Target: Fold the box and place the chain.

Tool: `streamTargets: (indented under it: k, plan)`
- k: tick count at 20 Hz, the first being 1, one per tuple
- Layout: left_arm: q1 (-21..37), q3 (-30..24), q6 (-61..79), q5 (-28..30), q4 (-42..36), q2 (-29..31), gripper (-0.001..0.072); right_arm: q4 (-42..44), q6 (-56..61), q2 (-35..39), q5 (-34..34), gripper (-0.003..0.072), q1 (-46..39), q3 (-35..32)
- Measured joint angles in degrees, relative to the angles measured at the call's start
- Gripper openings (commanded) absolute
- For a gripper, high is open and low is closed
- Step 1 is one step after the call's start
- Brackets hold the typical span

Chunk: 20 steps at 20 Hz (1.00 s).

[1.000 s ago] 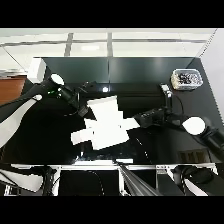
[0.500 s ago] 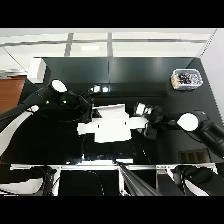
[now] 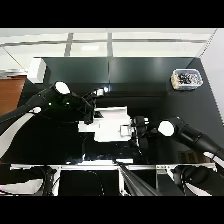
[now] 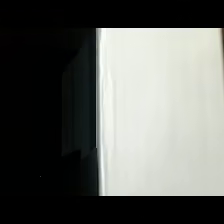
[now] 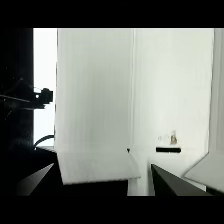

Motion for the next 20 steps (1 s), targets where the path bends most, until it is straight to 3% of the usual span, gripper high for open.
streamTargets:
  k: [7, 14, 20]
  plan:
    - [0.0, 0.0, 0.0, -0.7, 0.0, 0.0, 0.0024, 3.6, -0.7, 0.3, -6.6, 0.0709, 0.7, 1.6]
    - [-1.1, 0.0, -0.2, -1.4, 0.6, 0.0, 0.0024, 6.8, -1.3, 1.0, -4.2, 0.0708, -6.3, 3.5]
    - [-2.3, 0.3, -0.9, -1.3, 2.5, 0.0, 0.0025, 14.9, -7.4, 0.2, -1.6, 0.0708, -12.1, 3.7]
